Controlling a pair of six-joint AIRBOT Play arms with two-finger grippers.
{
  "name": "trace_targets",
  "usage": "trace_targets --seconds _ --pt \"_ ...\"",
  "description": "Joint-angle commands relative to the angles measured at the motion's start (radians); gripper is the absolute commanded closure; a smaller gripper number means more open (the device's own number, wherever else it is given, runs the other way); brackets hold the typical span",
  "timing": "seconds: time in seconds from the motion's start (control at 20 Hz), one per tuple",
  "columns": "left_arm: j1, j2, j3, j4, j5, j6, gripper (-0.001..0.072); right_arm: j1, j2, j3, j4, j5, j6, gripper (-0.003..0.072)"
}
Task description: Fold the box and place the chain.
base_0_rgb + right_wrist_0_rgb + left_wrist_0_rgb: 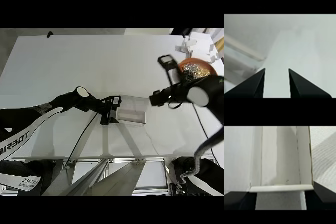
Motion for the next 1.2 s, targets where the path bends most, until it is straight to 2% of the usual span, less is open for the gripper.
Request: trace_targets --seconds 0.0,0.2,0.4,0.55,0.8,1.0,1.15 --pt "0.000 0.000 0.000 0.000 0.000 0.000 0.0504 -0.234 -0.040 0.111 -0.005 -0.010 -0.131 0.0354" --pt "0.000 0.000 0.000 0.000 0.000 0.000 0.0504 -0.521 -0.206 0.229 0.029 -0.035 -0.217 0.0354" --pt "0.000 0.000 0.000 0.000 0.000 0.000 0.0504 -0.682 -0.401 0.362 0.028 -0.049 -0.249 0.0356" --pt "0.000 0.000 0.000 0.000 0.000 0.000 0.0504 -0.713 -0.536 0.409 0.027 -0.089 -0.269 0.0378" --pt "0.000 0.000 0.000 0.000 0.000 0.000 0.0504 -0.712 -0.710 0.420 0.031 -0.185 -0.242 0.0379" --pt "0.000 0.000 0.000 0.000 0.000 0.000 0.0504 -0.712 -0.756 0.420 0.050 -0.281 -0.242 0.0379" --pt "0.000 0.000 0.000 0.000 0.000 0.000 0.0504 -0.713 -0.767 0.420 0.055 -0.305 -0.237 0.0403"
